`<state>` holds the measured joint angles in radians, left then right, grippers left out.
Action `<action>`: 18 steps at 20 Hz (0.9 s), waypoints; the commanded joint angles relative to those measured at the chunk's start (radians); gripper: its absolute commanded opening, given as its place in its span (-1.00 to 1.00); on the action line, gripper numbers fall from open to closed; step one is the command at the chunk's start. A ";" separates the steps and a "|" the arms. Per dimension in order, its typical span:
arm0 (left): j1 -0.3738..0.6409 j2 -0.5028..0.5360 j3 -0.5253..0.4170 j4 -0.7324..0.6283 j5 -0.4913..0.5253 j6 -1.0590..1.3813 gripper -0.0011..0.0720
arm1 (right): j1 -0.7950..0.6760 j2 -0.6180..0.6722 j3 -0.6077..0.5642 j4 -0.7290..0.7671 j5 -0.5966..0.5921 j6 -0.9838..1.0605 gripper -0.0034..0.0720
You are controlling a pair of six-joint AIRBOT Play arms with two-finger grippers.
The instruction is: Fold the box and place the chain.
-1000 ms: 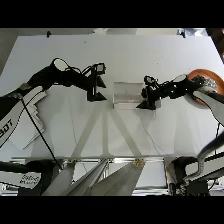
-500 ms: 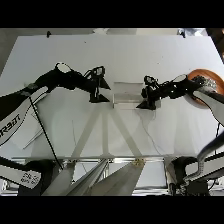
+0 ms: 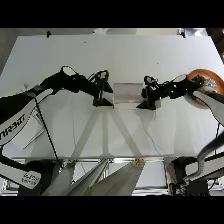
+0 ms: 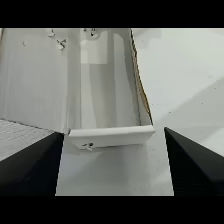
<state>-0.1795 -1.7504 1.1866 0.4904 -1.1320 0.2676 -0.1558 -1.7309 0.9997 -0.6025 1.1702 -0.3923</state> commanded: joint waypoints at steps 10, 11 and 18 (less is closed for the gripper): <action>-0.032 -0.005 -0.121 -0.235 0.133 0.190 0.95 | 0.001 0.000 0.001 0.000 0.000 0.002 -0.12; -0.038 -0.008 -0.121 -0.233 0.139 0.190 0.95 | 0.001 0.000 0.001 0.001 0.000 0.002 -0.12; -0.056 -0.012 -0.122 -0.167 0.183 0.143 0.94 | 0.001 0.000 0.001 0.000 0.000 0.002 -0.12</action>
<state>-0.2295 -1.7622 1.0645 0.2993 -0.9691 0.4427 -0.1558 -1.7309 0.9993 -0.6022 1.1702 -0.3904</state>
